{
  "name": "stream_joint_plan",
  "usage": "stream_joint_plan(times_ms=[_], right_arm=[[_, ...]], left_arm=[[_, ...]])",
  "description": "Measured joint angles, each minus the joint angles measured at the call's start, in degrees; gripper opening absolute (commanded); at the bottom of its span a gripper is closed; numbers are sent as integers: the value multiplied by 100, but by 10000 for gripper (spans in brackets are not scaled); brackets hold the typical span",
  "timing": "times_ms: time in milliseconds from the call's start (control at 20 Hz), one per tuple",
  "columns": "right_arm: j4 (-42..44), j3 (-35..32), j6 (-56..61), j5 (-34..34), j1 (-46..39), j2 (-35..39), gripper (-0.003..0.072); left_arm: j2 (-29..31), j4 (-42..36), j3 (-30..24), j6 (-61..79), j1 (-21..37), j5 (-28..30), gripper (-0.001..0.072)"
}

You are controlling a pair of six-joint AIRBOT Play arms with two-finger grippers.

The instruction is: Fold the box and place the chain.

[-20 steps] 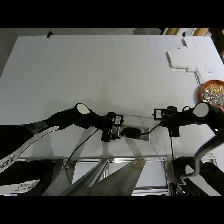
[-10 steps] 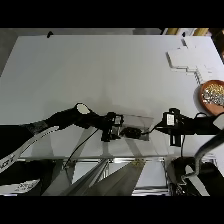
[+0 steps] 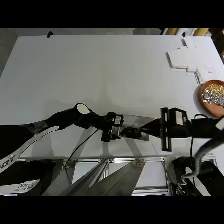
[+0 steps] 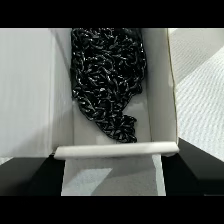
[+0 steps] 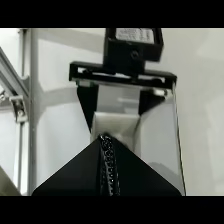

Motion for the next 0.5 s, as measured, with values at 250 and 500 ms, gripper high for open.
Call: stream_joint_plan(times_ms=[250,500], right_arm=[[190,-2,181,-1049,918,-695,31],[111,-2,289,-1589,1200,-1338,264]], left_arm=[[0,-2,0,0,0,-2,210],[0,0,0,0,0,0,210]])
